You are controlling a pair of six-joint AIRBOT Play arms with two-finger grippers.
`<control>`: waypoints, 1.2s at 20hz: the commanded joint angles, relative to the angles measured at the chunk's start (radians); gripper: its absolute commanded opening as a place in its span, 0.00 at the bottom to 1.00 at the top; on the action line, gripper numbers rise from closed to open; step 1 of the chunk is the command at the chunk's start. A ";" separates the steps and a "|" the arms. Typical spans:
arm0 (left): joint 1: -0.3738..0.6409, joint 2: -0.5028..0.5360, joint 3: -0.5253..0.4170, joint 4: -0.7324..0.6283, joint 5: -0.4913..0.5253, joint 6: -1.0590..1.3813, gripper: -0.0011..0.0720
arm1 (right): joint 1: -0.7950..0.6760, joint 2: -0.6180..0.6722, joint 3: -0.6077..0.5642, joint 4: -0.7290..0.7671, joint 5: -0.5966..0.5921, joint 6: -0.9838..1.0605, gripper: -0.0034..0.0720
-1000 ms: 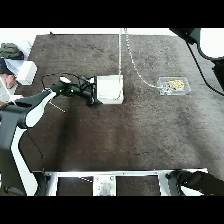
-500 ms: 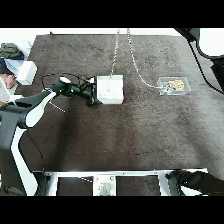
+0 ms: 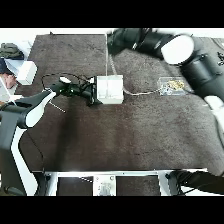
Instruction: Fold the box and place the chain.
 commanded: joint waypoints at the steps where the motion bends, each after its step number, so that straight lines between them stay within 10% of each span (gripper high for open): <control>1: 0.000 0.000 0.000 0.000 0.000 0.000 0.49 | -0.006 -0.092 -0.128 0.001 0.077 0.020 0.03; 3: 0.000 0.000 0.000 0.000 0.000 0.000 0.49 | -0.018 -0.130 -0.194 -0.003 0.080 0.020 0.11; 4: 0.000 0.000 0.000 0.000 0.000 0.000 0.49 | -0.036 -0.140 -0.213 -0.003 0.082 0.021 0.53; 5: 0.000 0.000 0.000 0.000 0.000 0.000 0.49 | -0.057 -0.139 -0.222 -0.003 0.085 0.029 0.69; 7: 0.000 0.000 0.000 0.000 0.000 0.000 0.49 | -0.120 -0.124 -0.223 -0.002 0.117 0.075 0.49; 16: 0.000 0.000 0.000 0.000 0.000 0.000 0.49 | -0.531 0.143 -0.578 -0.002 0.171 0.187 0.49; 24: 0.000 0.000 0.000 0.000 0.000 0.000 0.49 | -0.631 -0.010 -0.695 0.225 -0.125 0.237 0.49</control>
